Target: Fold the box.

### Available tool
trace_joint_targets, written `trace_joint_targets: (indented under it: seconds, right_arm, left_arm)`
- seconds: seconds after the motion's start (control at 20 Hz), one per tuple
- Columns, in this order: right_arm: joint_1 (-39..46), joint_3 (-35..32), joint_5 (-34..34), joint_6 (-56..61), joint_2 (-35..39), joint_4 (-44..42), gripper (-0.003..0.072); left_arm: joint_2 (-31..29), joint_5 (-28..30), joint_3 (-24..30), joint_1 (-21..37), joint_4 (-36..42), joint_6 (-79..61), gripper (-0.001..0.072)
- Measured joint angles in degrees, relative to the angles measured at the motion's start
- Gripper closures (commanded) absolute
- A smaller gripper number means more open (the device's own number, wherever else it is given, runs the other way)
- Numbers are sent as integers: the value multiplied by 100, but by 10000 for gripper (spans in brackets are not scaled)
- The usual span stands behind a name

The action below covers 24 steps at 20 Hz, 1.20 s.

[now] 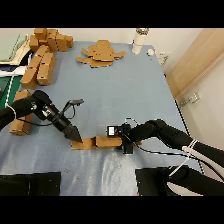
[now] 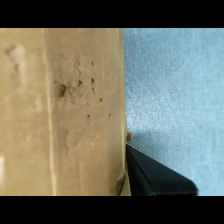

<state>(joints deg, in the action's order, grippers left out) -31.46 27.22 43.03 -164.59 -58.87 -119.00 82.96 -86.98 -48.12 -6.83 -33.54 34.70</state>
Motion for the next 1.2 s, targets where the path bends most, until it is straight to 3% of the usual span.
trace_joint_targets:
  seconds: [0.2, 0.35, 0.5, 0.7, 0.85, 1.2]
  right_arm:
    - [-2, 0, -7, 0, 0, 4, 171]
    - [-2, 0, -7, 0, 0, 7, 171]
    - [-2, 0, -7, 0, 0, 7, 171]
    - [-2, 0, -7, 2, 0, 9, 171]
    - [-2, 0, 0, 7, 0, 9, 171]
    - [-2, 0, 74, 15, 0, 7, 171]
  left_arm:
    - [-699, 234, 1128, -529, 874, 361, 703]
    - [-1064, 901, 1989, -1084, 2310, 291, 703]
    - [-1213, 1707, 2472, -1882, 3517, 50, 703]
    - [-1274, 2667, 2684, -2815, 5228, -826, 703]
    - [-1292, 3307, 2706, -3051, 6164, -1405, 703]
    - [-1296, 4699, 2269, -3069, 6920, -1956, 703]
